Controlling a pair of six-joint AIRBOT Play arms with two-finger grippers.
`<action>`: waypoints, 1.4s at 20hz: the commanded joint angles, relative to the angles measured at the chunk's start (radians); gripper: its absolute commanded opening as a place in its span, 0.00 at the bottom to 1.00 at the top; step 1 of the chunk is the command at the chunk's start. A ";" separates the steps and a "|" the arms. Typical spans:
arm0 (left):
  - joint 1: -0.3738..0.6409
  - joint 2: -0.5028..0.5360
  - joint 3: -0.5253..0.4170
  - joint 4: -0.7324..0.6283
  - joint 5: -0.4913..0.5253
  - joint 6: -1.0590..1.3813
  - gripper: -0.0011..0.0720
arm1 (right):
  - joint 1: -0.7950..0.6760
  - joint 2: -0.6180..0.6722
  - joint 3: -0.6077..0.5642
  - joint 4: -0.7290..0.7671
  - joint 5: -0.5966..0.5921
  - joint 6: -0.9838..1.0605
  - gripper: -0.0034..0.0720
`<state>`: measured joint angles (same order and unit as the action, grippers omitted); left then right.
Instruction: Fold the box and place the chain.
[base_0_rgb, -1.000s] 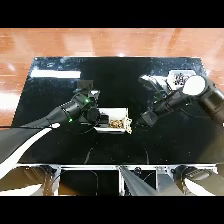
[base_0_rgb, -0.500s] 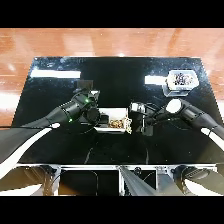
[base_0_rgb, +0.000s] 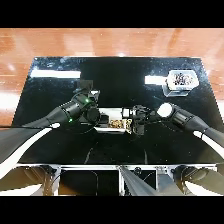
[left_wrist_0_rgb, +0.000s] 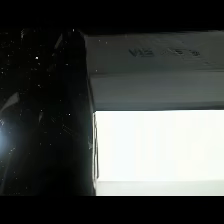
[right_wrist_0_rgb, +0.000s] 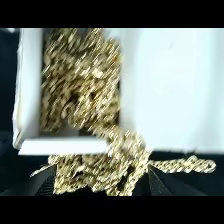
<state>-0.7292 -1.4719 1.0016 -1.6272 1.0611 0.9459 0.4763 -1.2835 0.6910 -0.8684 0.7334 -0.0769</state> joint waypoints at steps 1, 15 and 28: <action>0.000 0.000 0.000 0.002 0.004 0.000 0.04 | 0.020 -0.015 0.000 0.050 -0.050 -0.014 0.92; 0.000 0.000 0.000 0.002 0.004 0.000 0.04 | 0.020 -0.041 0.000 0.045 -0.025 0.020 0.42; 0.000 0.000 0.000 0.002 0.005 0.000 0.04 | 0.015 0.060 0.001 -0.089 0.023 0.281 0.21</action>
<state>-0.7292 -1.4715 1.0016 -1.6245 1.0664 0.9432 0.4919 -1.2686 0.6910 -0.8867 0.7326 0.0914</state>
